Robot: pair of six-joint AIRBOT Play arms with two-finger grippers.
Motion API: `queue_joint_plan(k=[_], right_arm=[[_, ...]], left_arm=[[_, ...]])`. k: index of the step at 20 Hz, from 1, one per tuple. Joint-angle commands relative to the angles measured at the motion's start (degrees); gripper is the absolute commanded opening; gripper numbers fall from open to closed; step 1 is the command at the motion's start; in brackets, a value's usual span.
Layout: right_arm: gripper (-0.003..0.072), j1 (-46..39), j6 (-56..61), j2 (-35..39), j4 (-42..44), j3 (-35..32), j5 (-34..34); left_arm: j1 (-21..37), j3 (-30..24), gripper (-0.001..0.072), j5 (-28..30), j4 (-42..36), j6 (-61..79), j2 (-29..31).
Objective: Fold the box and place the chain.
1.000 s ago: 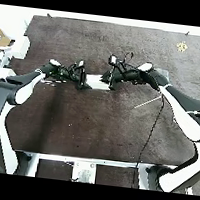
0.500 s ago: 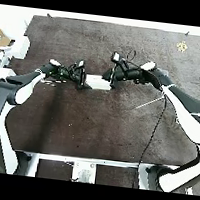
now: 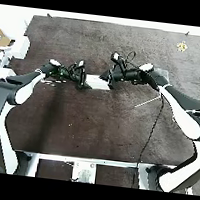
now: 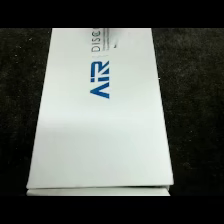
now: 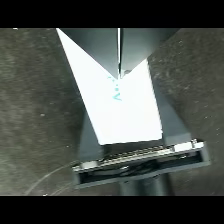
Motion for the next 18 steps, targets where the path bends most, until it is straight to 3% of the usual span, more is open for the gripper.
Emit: queue_joint_plan(k=[1,7,11,14,18], right_arm=[[0.0003,0.0,0.9,-1.6,-4.0,0.0,1.8],[0.0003,0.0,2.0,-2.5,-10.4,0.0,2.1],[0.0002,-0.6,2.0,-0.9,-6.5,0.1,1.9],[0.0002,-0.8,2.0,6.2,-0.5,0.0,-0.7],[0.0002,-1.4,12.5,22.0,-0.2,-2.6,-12.5]], left_arm=[[0.0,0.0,0.0414,0.0,0.0,0.0,0.0],[0.0,0.0,0.0414,0.0,0.0,0.0,0.0],[0.0,0.0,0.0414,0.0,0.0,0.0,0.0],[0.0,0.0,0.0414,0.0,0.0,0.0,0.0],[0.0,0.0,0.0414,0.0,0.0,0.0,0.0]])
